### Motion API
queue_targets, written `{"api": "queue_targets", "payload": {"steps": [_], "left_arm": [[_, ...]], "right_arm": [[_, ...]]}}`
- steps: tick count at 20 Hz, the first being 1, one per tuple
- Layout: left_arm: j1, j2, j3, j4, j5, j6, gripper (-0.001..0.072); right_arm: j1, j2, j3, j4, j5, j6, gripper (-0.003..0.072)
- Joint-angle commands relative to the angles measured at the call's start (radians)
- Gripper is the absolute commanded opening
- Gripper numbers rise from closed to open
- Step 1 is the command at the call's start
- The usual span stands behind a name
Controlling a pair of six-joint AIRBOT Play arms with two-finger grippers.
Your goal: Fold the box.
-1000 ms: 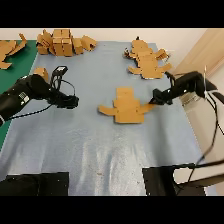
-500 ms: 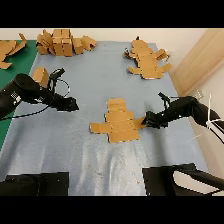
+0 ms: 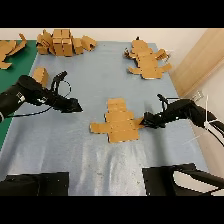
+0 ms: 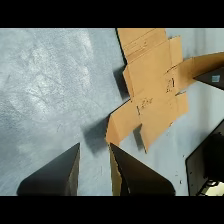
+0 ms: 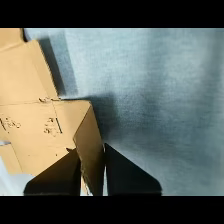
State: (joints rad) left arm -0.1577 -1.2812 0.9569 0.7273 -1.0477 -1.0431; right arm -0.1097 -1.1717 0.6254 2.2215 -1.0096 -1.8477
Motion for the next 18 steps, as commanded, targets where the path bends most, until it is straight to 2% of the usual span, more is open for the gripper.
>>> {"api": "queue_targets", "payload": {"steps": [1, 4, 6, 7, 10, 11, 12, 14, 18], "left_arm": [[-0.001, -0.042, 0.0, -0.036, -0.012, 0.007, 0.0325], [-0.001, -0.054, 0.0, -0.047, -0.011, 0.008, 0.0325], [-0.001, -0.054, 0.0, -0.074, -0.017, 0.015, 0.0325], [-0.001, -0.054, 0.0, -0.088, -0.026, 0.031, 0.0325], [0.005, -0.073, 0.0, -0.148, -0.05, 0.079, 0.0338], [0.01, -0.095, 0.0, -0.176, -0.065, 0.09, 0.0549], [0.011, -0.119, 0.0, -0.199, -0.077, 0.097, 0.0607], [0.009, -0.158, 0.0, -0.222, -0.084, 0.146, 0.0606], [0.016, -0.202, 0.0, -0.235, -0.074, 0.184, 0.0606]], "right_arm": [[-0.001, -0.005, 0.011, 0.019, 0.023, -0.039, 0.0211], [0.0, -0.008, 0.011, 0.022, 0.035, -0.039, 0.0206], [0.0, -0.014, 0.011, 0.038, 0.002, -0.057, 0.0123], [0.0, -0.019, 0.011, 0.067, -0.024, -0.096, 0.0005], [0.023, -0.019, 0.007, 0.237, -0.047, -0.223, 0.0005], [0.046, -0.015, 0.0, 0.282, -0.046, -0.251, 0.0004], [0.076, -0.005, -0.016, 0.305, -0.043, -0.281, 0.0004], [0.144, 0.03, -0.074, 0.324, -0.018, -0.306, 0.0004], [0.22, 0.197, -0.26, 0.364, 0.172, -0.394, 0.0004]]}}
